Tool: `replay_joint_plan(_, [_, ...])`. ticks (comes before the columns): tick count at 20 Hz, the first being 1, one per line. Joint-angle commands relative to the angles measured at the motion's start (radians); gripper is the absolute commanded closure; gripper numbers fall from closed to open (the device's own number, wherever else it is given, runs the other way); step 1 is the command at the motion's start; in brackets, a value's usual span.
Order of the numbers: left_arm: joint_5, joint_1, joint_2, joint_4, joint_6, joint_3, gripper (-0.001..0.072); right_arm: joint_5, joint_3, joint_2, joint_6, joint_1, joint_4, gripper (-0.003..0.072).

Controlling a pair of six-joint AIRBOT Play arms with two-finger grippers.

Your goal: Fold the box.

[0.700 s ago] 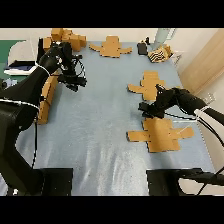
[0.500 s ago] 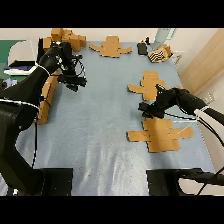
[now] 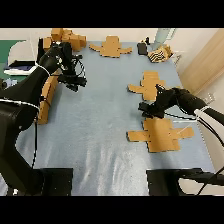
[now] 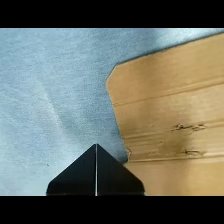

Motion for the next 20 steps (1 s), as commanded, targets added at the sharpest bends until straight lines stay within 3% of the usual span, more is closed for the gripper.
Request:
replay_joint_plan(1, [0.008,0.000,0.000,0.000,-0.001,0.000,0.0696,0.068,0.001,0.000,0.000,0.000,0.031,0.0682])
replay_joint_plan(3, [0.082,0.000,0.000,-0.021,-0.001,0.000,0.0696,0.085,0.001,-0.002,0.001,0.000,0.062,0.0682])
replay_joint_plan(6, [0.095,0.000,-0.001,-0.117,-0.001,0.001,0.0696,0.099,0.001,-0.009,0.001,0.000,0.064,0.0682])
replay_joint_plan(8, [0.104,0.000,-0.002,-0.197,0.001,0.001,0.0695,0.099,0.005,-0.010,0.001,-0.004,0.153,0.0682])
replay_joint_plan(10, [0.087,0.000,-0.002,-0.259,0.047,0.001,0.0696,0.021,0.072,0.006,-0.044,-0.026,0.178,0.0683])
replay_joint_plan(11, [0.055,0.000,-0.002,-0.293,0.065,0.001,0.0697,-0.072,0.138,0.033,-0.060,-0.053,0.101,0.0683])
replay_joint_plan(13, [-0.016,0.002,0.003,-0.362,0.113,-0.017,0.0697,-0.328,0.265,0.104,-0.005,-0.127,-0.251,0.0684])
replay_joint_plan(15, [-0.039,0.000,0.039,-0.415,0.143,-0.094,0.0698,-0.546,0.293,0.189,-0.006,-0.230,-0.624,0.0683])
replay_joint_plan(16, [-0.015,-0.006,0.071,-0.436,0.148,-0.161,0.0698,-0.616,0.291,0.218,-0.047,-0.302,-0.706,0.0662])
replay_joint_plan(17, [0.014,-0.013,0.106,-0.447,0.151,-0.232,0.0698,-0.629,0.285,0.234,-0.106,-0.384,-0.703,0.0529])
replay_joint_plan(18, [0.041,-0.027,0.147,-0.447,0.159,-0.317,0.0698,-0.615,0.272,0.237,-0.164,-0.472,-0.645,0.0332])
replay_joint_plan(19, [0.061,-0.043,0.188,-0.448,0.166,-0.397,0.0698,-0.580,0.256,0.228,-0.237,-0.552,-0.555,0.0201])
replay_joint_plan(20, [0.081,-0.064,0.230,-0.447,0.168,-0.480,0.0697,-0.528,0.237,0.206,-0.323,-0.627,-0.456,0.0188])
